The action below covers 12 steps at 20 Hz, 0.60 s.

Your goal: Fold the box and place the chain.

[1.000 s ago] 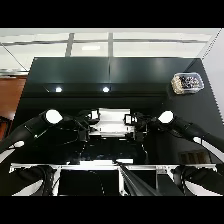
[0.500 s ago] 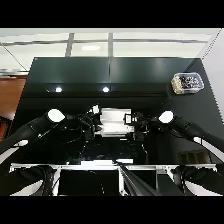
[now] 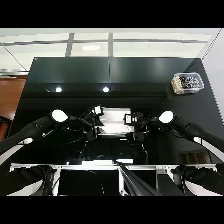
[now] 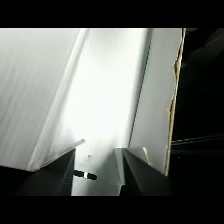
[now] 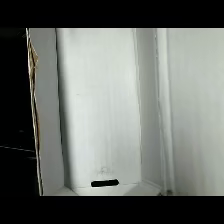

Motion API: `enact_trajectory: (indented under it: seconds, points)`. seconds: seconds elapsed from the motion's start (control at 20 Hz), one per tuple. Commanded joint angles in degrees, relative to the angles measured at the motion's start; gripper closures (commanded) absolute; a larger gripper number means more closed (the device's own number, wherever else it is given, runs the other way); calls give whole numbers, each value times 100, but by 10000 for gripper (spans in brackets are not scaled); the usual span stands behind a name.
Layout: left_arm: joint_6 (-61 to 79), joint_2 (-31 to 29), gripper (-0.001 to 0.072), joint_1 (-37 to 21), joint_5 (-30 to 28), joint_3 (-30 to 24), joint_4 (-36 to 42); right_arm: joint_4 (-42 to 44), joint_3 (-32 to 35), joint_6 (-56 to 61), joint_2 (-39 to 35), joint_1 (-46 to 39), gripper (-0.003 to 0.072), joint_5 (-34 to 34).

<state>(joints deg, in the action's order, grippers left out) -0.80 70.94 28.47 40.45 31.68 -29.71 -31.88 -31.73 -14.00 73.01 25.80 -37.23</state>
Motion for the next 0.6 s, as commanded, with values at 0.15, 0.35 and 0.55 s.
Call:
enact_trajectory:
  seconds: [0.15,0.35,0.55]
  points:
    - [55,11,452,4,55,24,20,4,2,7,2,2,629,0]
    - [-684,-262,681,-249,407,289,-649,9,2,7,2,2,629,0]
    - [-3373,-1196,681,-1062,855,498,-2328,11,2,7,2,2,629,0]
